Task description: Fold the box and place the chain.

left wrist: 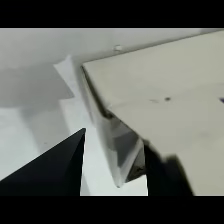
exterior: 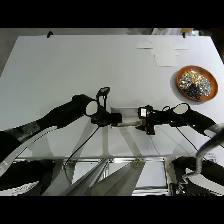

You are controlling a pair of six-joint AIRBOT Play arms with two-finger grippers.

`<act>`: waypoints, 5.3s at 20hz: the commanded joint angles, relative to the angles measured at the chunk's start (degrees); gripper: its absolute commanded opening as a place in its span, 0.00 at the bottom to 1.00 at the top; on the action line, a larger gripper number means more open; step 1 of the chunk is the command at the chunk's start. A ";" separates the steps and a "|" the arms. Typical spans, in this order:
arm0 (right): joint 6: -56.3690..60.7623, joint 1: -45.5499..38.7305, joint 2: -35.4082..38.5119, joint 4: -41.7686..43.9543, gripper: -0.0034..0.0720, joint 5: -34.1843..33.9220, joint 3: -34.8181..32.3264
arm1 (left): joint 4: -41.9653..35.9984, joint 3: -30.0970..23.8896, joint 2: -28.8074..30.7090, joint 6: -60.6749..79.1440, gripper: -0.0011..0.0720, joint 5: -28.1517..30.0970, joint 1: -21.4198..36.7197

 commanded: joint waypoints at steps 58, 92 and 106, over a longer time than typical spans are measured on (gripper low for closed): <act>0.02 0.04 0.02 0.02 0.40 0.04 -0.02 | 9.44 12.96 -0.98 13.33 0.80 -18.80 0.24; 0.02 0.04 0.02 0.00 0.40 0.07 -0.02 | -51.30 -21.05 1.20 154.55 0.97 11.58 15.58; 0.02 0.04 0.02 0.02 0.40 0.07 -0.02 | -60.22 -21.05 -1.66 154.83 0.97 13.81 13.25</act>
